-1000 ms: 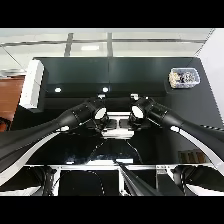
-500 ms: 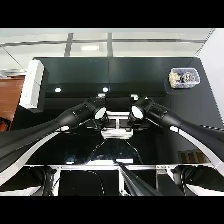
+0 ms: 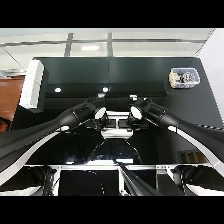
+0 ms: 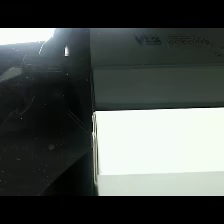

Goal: Fold the box and place the chain.

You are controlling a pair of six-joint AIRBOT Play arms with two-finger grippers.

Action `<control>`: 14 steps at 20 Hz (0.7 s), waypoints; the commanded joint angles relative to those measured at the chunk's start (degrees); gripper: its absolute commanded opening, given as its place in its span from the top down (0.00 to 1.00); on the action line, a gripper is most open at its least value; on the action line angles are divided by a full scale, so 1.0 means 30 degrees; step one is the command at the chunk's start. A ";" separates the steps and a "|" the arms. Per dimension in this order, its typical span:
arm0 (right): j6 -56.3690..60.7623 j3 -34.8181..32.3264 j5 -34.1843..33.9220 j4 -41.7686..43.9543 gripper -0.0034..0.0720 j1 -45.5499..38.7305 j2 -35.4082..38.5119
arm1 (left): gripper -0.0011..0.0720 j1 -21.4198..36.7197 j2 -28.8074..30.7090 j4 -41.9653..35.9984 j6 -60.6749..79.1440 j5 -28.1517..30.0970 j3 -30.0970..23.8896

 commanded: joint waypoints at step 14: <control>-0.4809 0.1967 0.3985 -1.1533 0.55 -0.0255 0.8269 | 0.94 0.0007 0.0007 0.0015 0.0044 0.0051 0.0015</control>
